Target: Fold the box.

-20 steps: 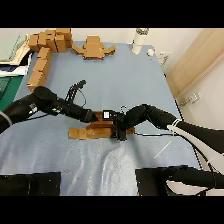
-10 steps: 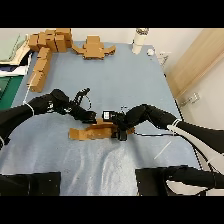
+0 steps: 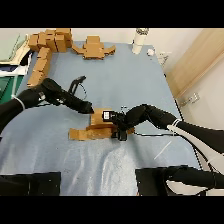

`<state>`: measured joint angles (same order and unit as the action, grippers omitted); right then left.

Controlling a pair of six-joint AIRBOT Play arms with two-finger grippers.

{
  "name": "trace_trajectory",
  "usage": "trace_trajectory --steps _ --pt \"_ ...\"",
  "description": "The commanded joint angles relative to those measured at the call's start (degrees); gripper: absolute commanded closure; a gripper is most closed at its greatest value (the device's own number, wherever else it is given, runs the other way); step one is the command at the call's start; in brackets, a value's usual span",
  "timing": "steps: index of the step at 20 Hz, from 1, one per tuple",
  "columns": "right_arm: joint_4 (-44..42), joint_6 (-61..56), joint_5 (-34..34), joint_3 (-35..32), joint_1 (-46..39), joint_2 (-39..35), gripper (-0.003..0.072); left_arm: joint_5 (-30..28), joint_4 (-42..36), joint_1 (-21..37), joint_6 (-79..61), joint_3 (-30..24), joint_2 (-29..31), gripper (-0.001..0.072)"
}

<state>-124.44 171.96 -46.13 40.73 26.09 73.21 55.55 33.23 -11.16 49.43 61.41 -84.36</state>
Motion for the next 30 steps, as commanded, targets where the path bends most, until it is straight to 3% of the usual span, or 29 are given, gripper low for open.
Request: trace_trajectory --steps 1,3,5,9,11,14,16,18,22,30 --pt "0.0 0.0 0.0 0.0 0.0 0.0 0.0173 7.3 -0.3 4.4 -12.3 -0.8 4.6 0.07" --pt "0.2 0.0 0.0 0.0 0.0 0.0 0.0173 11.2 -0.3 6.7 -21.4 -4.0 8.9 0.07" --pt "0.2 0.0 0.0 0.0 0.0 0.0 0.0173 10.6 0.3 7.6 -28.3 -8.5 14.1 0.07" --pt "0.2 0.0 0.0 0.0 0.0 0.0 0.0173 2.7 0.5 2.0 -41.7 -16.7 23.6 0.07" --pt "0.2 0.0 0.0 0.0 0.0 0.0 0.0173 -0.7 3.5 -2.4 -46.1 -19.1 26.4 0.0699" --pt "0.2 0.0 0.0 0.0 0.0 0.0 0.0173 -8.1 -0.7 -3.0 -53.0 -24.8 28.5 0.0689" --pt "0.2 0.0 0.0 0.0 0.0 0.0 0.0173 -13.2 -1.2 -3.1 -55.7 -29.0 27.9 0.0016" --pt "0.2 0.0 0.0 0.0 0.0 0.0 0.0173 -15.4 -1.1 -3.2 -57.7 -31.7 26.5 0.0021" --pt "0.2 0.0 0.0 0.0 0.0 0.0 0.0173 -16.2 -1.1 -5.2 -59.7 -32.0 22.6 0.0021" --pt "0.2 0.0 0.0 0.0 0.0 0.0 0.0173 -16.3 -2.5 -7.3 -62.1 -28.4 16.9 0.0024"
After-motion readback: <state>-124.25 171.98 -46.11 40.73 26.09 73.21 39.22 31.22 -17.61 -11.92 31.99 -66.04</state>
